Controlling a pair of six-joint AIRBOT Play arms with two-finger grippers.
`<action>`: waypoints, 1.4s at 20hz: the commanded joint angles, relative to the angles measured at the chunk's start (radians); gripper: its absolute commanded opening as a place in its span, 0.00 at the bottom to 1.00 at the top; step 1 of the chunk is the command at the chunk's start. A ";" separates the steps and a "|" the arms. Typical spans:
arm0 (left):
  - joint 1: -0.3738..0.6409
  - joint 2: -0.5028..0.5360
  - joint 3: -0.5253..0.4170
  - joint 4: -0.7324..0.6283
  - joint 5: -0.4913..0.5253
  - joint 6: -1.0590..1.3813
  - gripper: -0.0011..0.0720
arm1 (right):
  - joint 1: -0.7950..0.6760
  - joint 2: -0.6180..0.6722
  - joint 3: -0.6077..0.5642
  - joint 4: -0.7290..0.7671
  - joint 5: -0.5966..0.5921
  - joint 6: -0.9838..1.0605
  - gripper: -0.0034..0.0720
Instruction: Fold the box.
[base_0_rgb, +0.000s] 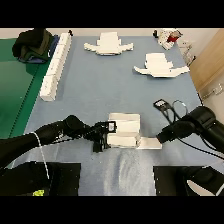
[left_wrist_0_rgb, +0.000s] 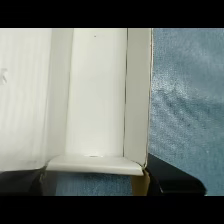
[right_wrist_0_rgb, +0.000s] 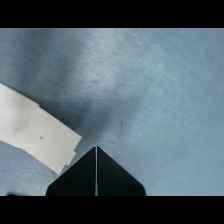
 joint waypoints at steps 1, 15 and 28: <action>0.000 0.000 0.000 0.000 0.000 0.000 0.83 | -0.214 -0.006 -0.023 0.198 -0.021 0.192 0.05; 0.000 0.000 0.003 -0.003 0.018 0.000 0.83 | -0.460 -0.058 -0.189 0.730 0.021 -0.059 0.05; 0.000 -0.001 0.003 -0.006 0.016 -0.002 0.83 | -0.460 -0.058 -0.189 0.802 0.028 -0.106 0.05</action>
